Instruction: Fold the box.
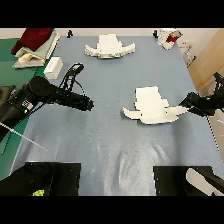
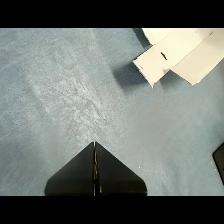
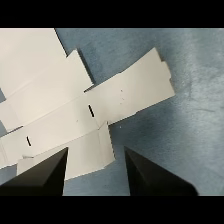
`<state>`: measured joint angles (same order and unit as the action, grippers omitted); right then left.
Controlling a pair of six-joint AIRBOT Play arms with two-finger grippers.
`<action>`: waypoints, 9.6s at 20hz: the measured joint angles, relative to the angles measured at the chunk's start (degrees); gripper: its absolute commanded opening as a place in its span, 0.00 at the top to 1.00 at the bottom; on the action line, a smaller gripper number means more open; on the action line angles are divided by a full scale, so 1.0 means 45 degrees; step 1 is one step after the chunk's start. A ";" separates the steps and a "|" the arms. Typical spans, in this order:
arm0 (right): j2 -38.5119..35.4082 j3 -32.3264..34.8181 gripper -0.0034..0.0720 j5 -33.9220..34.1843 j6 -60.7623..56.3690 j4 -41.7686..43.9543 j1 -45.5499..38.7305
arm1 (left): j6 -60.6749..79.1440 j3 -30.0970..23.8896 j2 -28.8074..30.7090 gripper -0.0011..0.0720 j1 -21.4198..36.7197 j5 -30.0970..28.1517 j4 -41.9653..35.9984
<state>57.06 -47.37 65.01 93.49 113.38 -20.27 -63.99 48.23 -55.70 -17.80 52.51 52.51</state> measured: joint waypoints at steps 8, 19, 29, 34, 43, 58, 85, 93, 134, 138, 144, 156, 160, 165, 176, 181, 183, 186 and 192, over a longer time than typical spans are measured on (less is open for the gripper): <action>0.0345 -0.0267 0.27 -0.0291 -0.0005 -0.0185 0.0000 | 0.0000 0.0000 0.0000 0.97 0.0000 0.0005 -0.0005; 0.5727 -0.5921 0.27 0.2176 0.0228 -0.3007 -0.1112 | 0.0000 0.0000 0.0000 0.97 0.0000 0.0005 0.0000; 0.9578 -0.7397 0.41 0.4469 0.4561 0.0194 -0.2195 | 0.0005 0.0000 0.0000 0.97 0.0000 0.0000 -0.0019; 0.9826 -0.7596 0.59 0.5202 0.5455 0.1350 -0.2239 | 0.0000 0.0000 0.0000 0.96 0.0000 0.0000 -0.0044; 0.9768 -0.7558 0.95 0.6246 0.5727 0.3424 -0.1530 | 0.0000 0.0000 0.0000 0.97 0.0000 -0.0005 -0.0063; 0.2249 0.1855 0.78 0.0792 0.2375 0.4527 0.4269 | -0.0005 0.0000 0.0000 0.96 -0.0015 0.0010 -0.0777; 0.0777 0.3837 0.96 -0.2035 0.2283 0.4405 0.7363 | -0.0039 0.0000 0.0000 0.34 0.0486 -0.0126 -0.2161; -0.2973 0.6533 0.95 -0.3954 0.2336 0.4410 0.8723 | 0.0185 -0.0287 -0.0199 0.36 0.2769 0.2127 -0.2259; -0.4027 0.7184 0.95 -0.4415 0.2322 0.4469 0.9039 | 0.7572 0.1336 -0.7932 0.92 0.0865 0.5746 -0.5722; -0.4027 0.7174 0.60 -0.4435 0.2322 0.4265 0.9034 | 0.7713 0.1336 -0.7936 0.97 0.0792 0.5693 -0.5727; -0.4027 0.6368 0.48 -0.4405 0.1292 0.0879 0.8864 | 0.9738 0.1617 -0.7524 0.97 0.0758 0.5644 -0.6130; -0.4022 0.3317 0.33 -0.4250 -0.5527 -0.6164 0.8791 | 1.5101 -0.0787 -0.3065 0.97 -0.1457 0.1520 -0.6615; -0.4017 0.3104 0.33 -0.4255 -0.6125 -0.6441 0.8791 | 1.6179 -0.2589 -0.1559 0.97 -0.2778 -0.1146 -0.6645; -0.4017 0.3041 0.33 -0.4308 -0.6465 -0.6504 0.8791 | 1.6611 -0.3512 -0.1044 0.97 -0.3939 -0.2861 -0.6591; -0.4017 0.3036 0.33 -0.4299 -0.6577 -0.6110 0.8791 | 1.6655 -0.3623 -0.1025 0.97 -0.3356 -0.3070 -0.6513; -0.3895 0.3036 0.33 -0.4299 -0.6581 -0.6057 0.8791 | 1.6660 -0.3395 -0.1666 0.97 -0.3274 -0.2497 -0.6562; -0.3721 0.3036 0.33 -0.4294 -0.6581 -0.5960 0.8791 | 1.6655 -0.3356 -0.1914 0.96 -0.3230 -0.2399 -0.6664; -0.3424 0.3031 0.33 -0.4294 -0.6581 -0.5741 0.8791 | 1.6655 -0.3342 -0.2074 0.96 -0.3245 -0.2297 -0.6649; -0.3206 0.3026 0.66 -0.4201 -0.6577 -0.5187 0.8796 | 1.6611 -0.3347 -0.2205 0.96 -0.3245 -0.1579 -0.6547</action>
<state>42.63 -33.76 46.11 63.90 90.04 19.31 10.76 33.17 -65.63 -32.40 45.41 23.05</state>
